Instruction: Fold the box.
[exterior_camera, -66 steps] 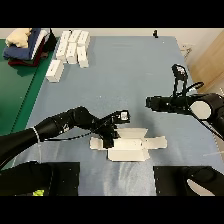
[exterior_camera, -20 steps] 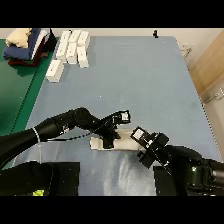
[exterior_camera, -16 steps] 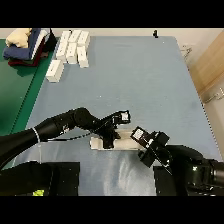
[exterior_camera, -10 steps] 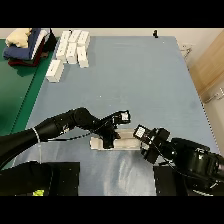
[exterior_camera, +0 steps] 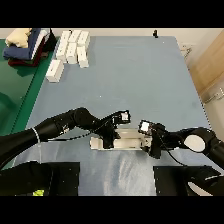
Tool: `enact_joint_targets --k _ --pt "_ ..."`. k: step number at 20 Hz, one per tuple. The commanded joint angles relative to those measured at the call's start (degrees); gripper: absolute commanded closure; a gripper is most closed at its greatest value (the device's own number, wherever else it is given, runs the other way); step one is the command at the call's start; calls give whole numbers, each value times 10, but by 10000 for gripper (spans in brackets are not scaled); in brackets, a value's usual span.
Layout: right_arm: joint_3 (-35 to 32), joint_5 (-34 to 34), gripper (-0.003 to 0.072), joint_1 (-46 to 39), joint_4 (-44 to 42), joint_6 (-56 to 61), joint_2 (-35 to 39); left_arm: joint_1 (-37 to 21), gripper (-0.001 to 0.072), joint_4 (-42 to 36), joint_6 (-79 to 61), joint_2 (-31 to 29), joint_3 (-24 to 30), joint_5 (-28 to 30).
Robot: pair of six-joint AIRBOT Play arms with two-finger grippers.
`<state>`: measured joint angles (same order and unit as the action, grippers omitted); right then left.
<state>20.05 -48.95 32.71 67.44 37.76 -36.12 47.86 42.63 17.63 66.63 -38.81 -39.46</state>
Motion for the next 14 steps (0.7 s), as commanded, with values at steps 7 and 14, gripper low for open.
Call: enact_joint_targets --k 7,14 --pt "1 -16 -29 -81 -118 -167 -71 0 694 0 0 0 0 0" --pt "0 -19 -19 -81 -129 -286 -114 0 694 0 0 0 0 0"
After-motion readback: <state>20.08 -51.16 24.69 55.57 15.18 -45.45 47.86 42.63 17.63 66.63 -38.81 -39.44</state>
